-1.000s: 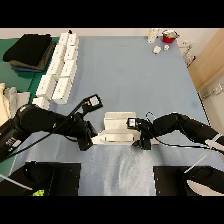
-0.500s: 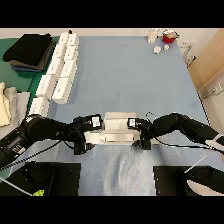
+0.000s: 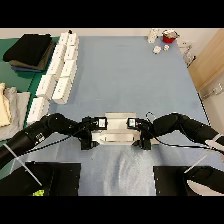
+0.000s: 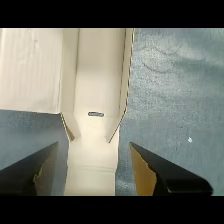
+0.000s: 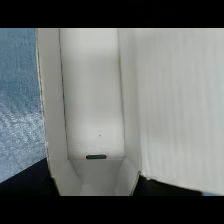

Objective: Fold the box.

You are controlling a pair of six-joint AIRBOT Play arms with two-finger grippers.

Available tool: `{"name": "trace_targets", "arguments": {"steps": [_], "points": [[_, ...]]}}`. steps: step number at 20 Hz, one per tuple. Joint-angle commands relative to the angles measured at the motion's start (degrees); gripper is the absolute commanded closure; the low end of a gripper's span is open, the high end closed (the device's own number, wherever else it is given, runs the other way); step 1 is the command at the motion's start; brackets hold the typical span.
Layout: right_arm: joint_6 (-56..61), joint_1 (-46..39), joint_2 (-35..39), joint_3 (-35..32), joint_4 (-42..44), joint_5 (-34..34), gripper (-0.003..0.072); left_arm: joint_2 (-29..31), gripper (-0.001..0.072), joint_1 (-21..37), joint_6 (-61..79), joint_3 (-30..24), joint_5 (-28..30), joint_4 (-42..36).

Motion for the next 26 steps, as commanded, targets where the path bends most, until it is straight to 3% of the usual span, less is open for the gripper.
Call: {"name": "trace_targets", "arguments": {"steps": [1, 4, 5, 6, 7, 10, 11, 18, 22, 23, 24, 26], "points": [[0.0, 0.0, 0.0, 0.0, 0.0, 0.0, 0.0171, -4.4, 0.0058, 0.2, 5.9, 0.0, 1.9, -4.9], [0.0, 0.0, 0.0, 0.0, 0.0, 0.0, 0.017, -6.6, 0.0073, 0.1, 8.7, 0.2, 2.9, -8.5], [0.0, 0.0, 0.0, 0.0, 0.0, 0.0, 0.0171, -7.1, 0.0109, 0.1, 9.6, 0.2, 4.0, -9.7], [0.0, 0.0, 0.0, 0.0, 0.0, 0.0, 0.0171, -7.3, 0.0303, 0.1, 10.3, 0.2, 4.7, -10.1], [0.0, 0.0, 0.0, 0.0, 0.0, 0.0, 0.017, -7.3, 0.0417, 0.1, 10.7, 0.2, 4.7, -10.1], [0.0, 0.0, 0.0, 0.0, 0.0, 0.0, 0.0171, -7.3, 0.0432, 0.1, 10.6, 0.2, 3.1, -10.4], [0.0, 0.0, 0.0, 0.0, 0.0, 0.0, 0.0171, -7.3, 0.0592, 0.1, 10.6, 0.2, 2.7, -10.7], [0.0, 0.0, 0.0, 0.0, 0.0, 0.0, 0.0171, -8.7, 0.0617, 0.1, 15.1, 0.2, 3.3, -19.3], [0.0, 0.0, 0.0, 0.0, 0.0, 0.0, 0.0171, -10.1, 0.0617, 0.1, 15.1, 0.2, 3.1, -19.6], [0.0, 0.0, 0.0, 0.0, 0.0, 0.0, 0.0171, -10.1, 0.0631, 0.1, 15.1, 0.2, 3.3, -19.6], [0.0, 0.0, 0.0, 0.0, 0.0, 0.0, 0.0171, -10.1, 0.0696, 0.1, 15.0, 0.2, 3.3, -19.6], [0.0, 0.0, 0.0, 0.0, 0.0, 0.0, 0.017, -10.2, 0.0696, 0.1, 15.0, 0.2, 3.3, -19.8]]}}
